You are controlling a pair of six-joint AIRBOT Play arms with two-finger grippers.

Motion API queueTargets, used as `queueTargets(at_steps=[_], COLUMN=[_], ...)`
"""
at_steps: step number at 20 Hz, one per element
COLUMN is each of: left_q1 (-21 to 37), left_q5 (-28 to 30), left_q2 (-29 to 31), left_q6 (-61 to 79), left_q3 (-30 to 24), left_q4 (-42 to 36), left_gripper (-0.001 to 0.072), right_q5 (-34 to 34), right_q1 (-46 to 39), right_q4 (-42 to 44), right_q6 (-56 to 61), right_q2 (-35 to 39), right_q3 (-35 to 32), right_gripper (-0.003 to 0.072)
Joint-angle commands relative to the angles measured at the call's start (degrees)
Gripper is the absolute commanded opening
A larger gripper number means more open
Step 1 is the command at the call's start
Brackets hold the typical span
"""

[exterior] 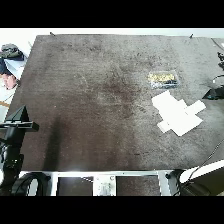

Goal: Fold the box and place the chain.

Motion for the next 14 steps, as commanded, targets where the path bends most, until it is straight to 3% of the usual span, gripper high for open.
queueTargets(at_steps=[1,7,9,12,14], left_q1=[-0.02,-0.02,-0.02,-0.02,-0.02], left_q5=[0.00,0.00,0.00,0.00,0.00], left_q2=[-0.02,-0.02,-0.02,-0.02,-0.02], left_q6=[0.00,0.00,0.00,0.00,0.00], left_q3=[0.00,0.00,0.00,-0.02,-0.02], left_q4=[0.02,0.00,0.00,0.00,0.02], left_gripper=[0.0013,0.0013,0.0013,0.0013,0.0013], right_q5=[7.37,9.75,10.05,13.29,16.00], right_q1=[0.48,0.50,0.52,0.52,0.46], right_q4=[1.51,1.14,1.27,2.38,5.22], right_q6=[-1.70,-2.84,-4.07,-7.10,-9.42], right_q2=[-4.79,-7.48,-8.37,-10.78,-11.65], right_q3=[1.03,1.01,0.98,0.96,0.96], right_gripper=[0.0409,0.0404,0.0344,0.0343,0.0260])
